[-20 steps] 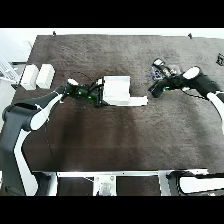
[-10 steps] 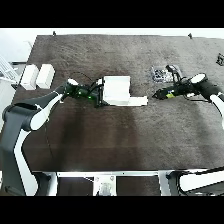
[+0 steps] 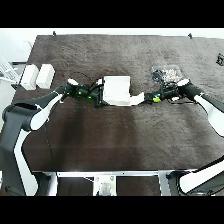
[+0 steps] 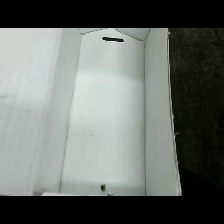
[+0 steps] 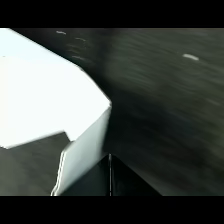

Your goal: Fold the box and place the chain.

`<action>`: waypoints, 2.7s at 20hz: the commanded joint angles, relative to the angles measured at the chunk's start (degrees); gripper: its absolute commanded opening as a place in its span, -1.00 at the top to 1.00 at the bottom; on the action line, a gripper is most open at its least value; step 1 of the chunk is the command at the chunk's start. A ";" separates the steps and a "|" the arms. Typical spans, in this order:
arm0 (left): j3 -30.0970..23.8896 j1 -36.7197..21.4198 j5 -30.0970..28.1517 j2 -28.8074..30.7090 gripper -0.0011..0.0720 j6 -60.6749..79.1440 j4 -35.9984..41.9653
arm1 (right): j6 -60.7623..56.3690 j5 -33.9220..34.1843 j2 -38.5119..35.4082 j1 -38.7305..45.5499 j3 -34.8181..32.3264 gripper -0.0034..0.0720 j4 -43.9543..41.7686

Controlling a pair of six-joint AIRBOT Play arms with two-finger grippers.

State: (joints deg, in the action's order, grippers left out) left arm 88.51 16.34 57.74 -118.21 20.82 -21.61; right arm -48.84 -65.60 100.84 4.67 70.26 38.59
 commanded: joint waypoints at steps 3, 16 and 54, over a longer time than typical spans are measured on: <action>0.00 -0.04 -0.02 0.00 0.04 0.00 0.00 | 0.00 -4.15 0.50 -2.34 2.29 0.90 -12.48; 0.00 -0.04 0.39 0.00 0.04 0.00 0.00 | 2.99 -4.24 0.35 -4.00 2.56 0.04 -11.34; 0.00 -0.04 0.37 0.00 0.03 -1.99 0.00 | -48.24 7.10 0.35 -23.08 14.53 -0.13 41.46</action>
State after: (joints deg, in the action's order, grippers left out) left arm 88.51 16.36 58.15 -118.24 18.87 -21.58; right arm -89.32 -59.02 101.21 -16.29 83.94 71.46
